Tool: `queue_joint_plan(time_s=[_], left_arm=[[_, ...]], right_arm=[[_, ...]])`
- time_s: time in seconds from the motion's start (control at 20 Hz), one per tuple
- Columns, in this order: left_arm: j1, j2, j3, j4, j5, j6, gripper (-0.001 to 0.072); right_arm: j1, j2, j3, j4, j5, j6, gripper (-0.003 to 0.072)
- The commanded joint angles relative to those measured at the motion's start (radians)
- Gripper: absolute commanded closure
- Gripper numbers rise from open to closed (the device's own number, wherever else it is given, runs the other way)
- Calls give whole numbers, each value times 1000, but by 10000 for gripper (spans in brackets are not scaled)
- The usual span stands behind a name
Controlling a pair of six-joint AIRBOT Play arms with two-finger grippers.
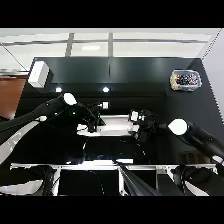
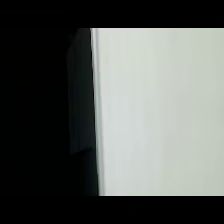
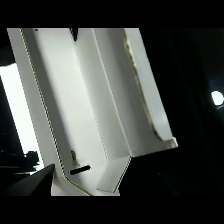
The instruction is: Fold the box and place the chain.
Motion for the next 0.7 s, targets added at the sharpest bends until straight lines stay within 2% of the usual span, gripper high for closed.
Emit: queue_joint_plan(time_s=[0.0,0.15,0.35,0.65], left_arm=[[0,0,0,-1,2,1,684],[0,0,0,-1,5,1,684],[0,0,0,-1,8,1,684],[0,0,0,-1,23,1,684]], right_arm=[[-67,-85,44,231,110,-281,-32],[-75,-142,45,206,177,-346,-32],[-75,-160,45,101,169,-360,-31],[-68,-161,45,109,139,-363,-31]])
